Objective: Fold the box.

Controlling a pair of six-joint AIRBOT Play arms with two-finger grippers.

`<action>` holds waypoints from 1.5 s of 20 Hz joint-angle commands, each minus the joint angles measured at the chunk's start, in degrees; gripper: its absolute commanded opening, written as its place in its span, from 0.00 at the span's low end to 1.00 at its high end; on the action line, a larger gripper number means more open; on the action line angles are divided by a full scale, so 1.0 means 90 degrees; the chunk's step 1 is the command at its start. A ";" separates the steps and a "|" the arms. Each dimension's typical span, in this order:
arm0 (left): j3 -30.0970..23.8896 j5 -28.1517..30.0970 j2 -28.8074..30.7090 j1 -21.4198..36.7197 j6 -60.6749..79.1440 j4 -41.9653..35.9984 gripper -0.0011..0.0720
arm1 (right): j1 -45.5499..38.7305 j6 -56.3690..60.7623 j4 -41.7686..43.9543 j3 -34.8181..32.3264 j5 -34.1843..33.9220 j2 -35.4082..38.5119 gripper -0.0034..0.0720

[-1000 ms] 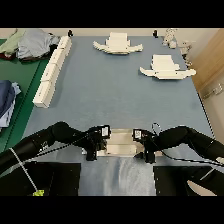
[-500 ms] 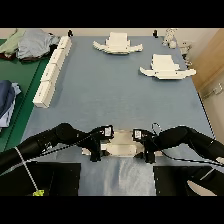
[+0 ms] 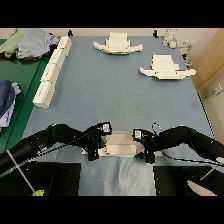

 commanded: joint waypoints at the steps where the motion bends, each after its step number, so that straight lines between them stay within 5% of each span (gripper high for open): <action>1: 0.0238 -0.0811 0.0814 0.0253 -0.2552 0.1477 0.03 | -0.0002 0.0000 0.0000 0.0005 0.0002 0.0005 0.73; 5: 0.0449 -0.1035 0.1991 0.1081 -0.6319 0.2501 0.03 | -0.0002 0.0000 0.0000 0.0005 0.0002 0.0005 0.73; 8: 0.0430 -0.2361 0.2174 0.2263 -0.8879 0.3672 0.03 | -0.0002 0.0000 0.0000 0.0005 0.0000 0.0005 0.73; 10: 0.0260 -0.2917 0.2055 0.3002 -0.8461 0.3133 0.03 | -0.0002 0.0000 0.0000 0.0005 0.0000 0.0005 0.73; 13: -0.0342 -0.2691 0.1858 0.3502 -0.7346 0.1460 0.03 | -0.0002 0.0000 0.0000 0.0005 0.0000 0.0005 0.73; 18: -0.1251 -0.2108 0.1600 0.3274 -0.6907 0.0306 0.03 | -0.0002 0.0000 0.0000 0.0005 0.0000 0.0005 0.73; 30: -0.1445 -0.0775 0.1467 0.1824 -0.6790 -0.0495 0.03 | -0.0002 0.0000 0.0000 0.0005 0.0002 0.0005 0.73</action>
